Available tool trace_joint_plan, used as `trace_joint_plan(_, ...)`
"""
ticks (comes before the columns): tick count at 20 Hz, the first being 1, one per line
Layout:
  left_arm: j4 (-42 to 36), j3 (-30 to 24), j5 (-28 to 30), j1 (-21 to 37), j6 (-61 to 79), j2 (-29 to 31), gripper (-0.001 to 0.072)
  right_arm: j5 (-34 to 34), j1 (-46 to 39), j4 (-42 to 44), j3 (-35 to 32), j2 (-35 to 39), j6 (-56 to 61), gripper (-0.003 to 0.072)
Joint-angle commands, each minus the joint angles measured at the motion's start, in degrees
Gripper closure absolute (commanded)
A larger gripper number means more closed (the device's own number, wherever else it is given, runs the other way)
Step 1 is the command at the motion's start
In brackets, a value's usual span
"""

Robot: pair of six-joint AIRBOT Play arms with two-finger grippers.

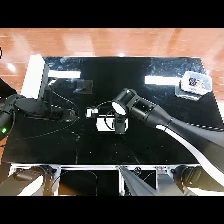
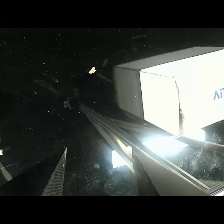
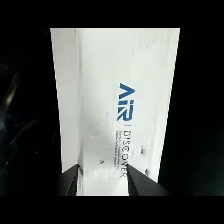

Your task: Fold the box and place the chain.

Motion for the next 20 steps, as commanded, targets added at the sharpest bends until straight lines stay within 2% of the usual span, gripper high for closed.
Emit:
trace_joint_plan(1,0.0,-0.02,0.09,0.0,0.02,-0.02,0.0199,0.92,0.07,-0.31,0.02,0.22,0.07,0.0402)
trace_joint_plan(2,0.0,-0.02,0.07,0.0,0.02,-0.02,0.0199,1.33,0.04,-0.31,0.02,0.39,0.04,0.0557)
trace_joint_plan(3,0.0,-0.02,0.07,0.0,0.02,-0.02,0.0198,1.79,0.04,-0.28,0.02,0.68,0.04,0.061)
trace_joint_plan(11,0.0,-0.02,0.04,0.0,0.02,-0.02,0.0199,2.38,0.04,-1.01,0.59,1.79,0.33,0.0609)
trace_joint_plan(12,0.02,-0.02,0.02,0.0,0.04,-0.02,0.0199,2.38,0.04,-1.44,1.38,2.14,2.34,0.0536)
trace_joint_plan(13,0.02,-0.02,0.0,0.0,0.31,-0.02,0.0199,2.62,0.04,-1.84,2.36,2.64,3.58,0.0084)
trace_joint_plan(14,0.02,-0.02,-0.02,0.02,0.96,-0.02,0.0199,2.54,0.17,-2.99,2.99,3.34,3.39,-0.0031)
trace_joint_plan(20,0.35,-0.02,-0.87,0.02,1.05,-0.02,0.0199,0.31,1.6,-1.38,3.43,3.78,1.68,-0.0031)
